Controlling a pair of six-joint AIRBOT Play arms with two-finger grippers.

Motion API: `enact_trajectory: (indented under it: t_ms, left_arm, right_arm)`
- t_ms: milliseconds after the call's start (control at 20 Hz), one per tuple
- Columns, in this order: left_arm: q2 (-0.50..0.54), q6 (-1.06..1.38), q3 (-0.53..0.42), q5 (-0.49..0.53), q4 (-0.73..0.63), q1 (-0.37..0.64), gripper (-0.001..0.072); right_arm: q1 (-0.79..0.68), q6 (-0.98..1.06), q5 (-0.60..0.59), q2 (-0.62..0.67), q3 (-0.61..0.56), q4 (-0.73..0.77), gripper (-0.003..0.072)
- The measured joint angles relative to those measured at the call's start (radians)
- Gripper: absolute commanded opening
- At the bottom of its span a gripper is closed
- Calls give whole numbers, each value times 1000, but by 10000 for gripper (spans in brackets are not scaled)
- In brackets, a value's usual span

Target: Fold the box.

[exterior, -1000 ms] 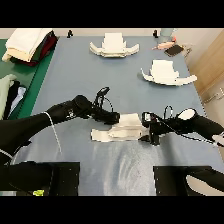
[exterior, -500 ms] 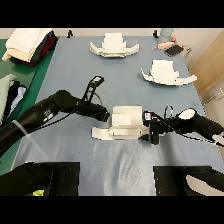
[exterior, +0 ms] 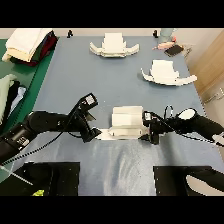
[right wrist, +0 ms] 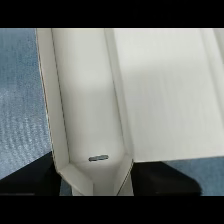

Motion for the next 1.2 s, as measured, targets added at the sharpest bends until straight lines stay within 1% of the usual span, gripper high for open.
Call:
enact_trajectory:
  t_ms: [150,250,400,550,600,650,850,900,950,1200]
  left_arm:
    - [-71,142,-10,-1,-9,7,697]
    - [-137,274,-13,1,-52,19,697]
    - [-236,503,-14,13,-178,27,697]
    - [-319,693,-12,52,-321,30,688]
    - [-340,740,-10,62,-359,30,601]
    - [-356,774,-7,63,-382,29,581]
    - [-405,871,1,79,-466,11,577]
    - [-412,883,2,79,-481,4,436]
    - [-417,893,2,78,-492,-3,315]
    - [-428,902,3,84,-513,-20,312]
  right_arm:
    - [0,0,0,0,0,0,513]
    - [0,0,0,0,0,0,513]
    - [0,0,0,0,0,0,513]
    - [0,0,0,0,0,0,513]
    - [0,0,0,0,0,0,513]
    - [0,0,0,0,0,0,513]
    - [0,0,0,0,0,0,513]
    - [0,0,0,0,0,0,512]
    - [0,0,0,0,0,0,513]
    - [0,-4,0,0,0,-3,513]
